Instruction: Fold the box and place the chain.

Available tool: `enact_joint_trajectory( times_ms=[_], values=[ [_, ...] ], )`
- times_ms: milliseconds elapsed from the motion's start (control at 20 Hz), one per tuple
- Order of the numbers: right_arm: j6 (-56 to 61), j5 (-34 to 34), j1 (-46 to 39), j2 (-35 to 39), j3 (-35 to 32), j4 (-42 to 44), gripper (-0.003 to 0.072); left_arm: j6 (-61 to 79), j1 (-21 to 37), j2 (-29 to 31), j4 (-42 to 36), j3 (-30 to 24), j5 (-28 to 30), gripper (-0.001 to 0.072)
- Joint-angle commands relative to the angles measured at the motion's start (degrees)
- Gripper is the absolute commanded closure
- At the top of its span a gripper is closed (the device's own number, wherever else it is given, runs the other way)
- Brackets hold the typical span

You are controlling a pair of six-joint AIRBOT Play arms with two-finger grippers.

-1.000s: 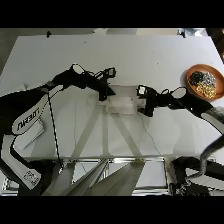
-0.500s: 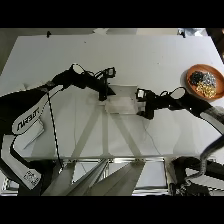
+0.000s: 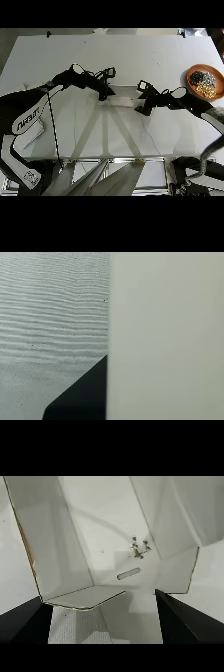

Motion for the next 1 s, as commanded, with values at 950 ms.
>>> enact_joint_trajectory(
  times_ms=[950],
  values=[
    [0.17,-3.41,-0.02,1.03,1.66,0.76,0.0004,0.0,-0.04,0.02,0.0,0.0,0.02,0.0701]
  ],
)
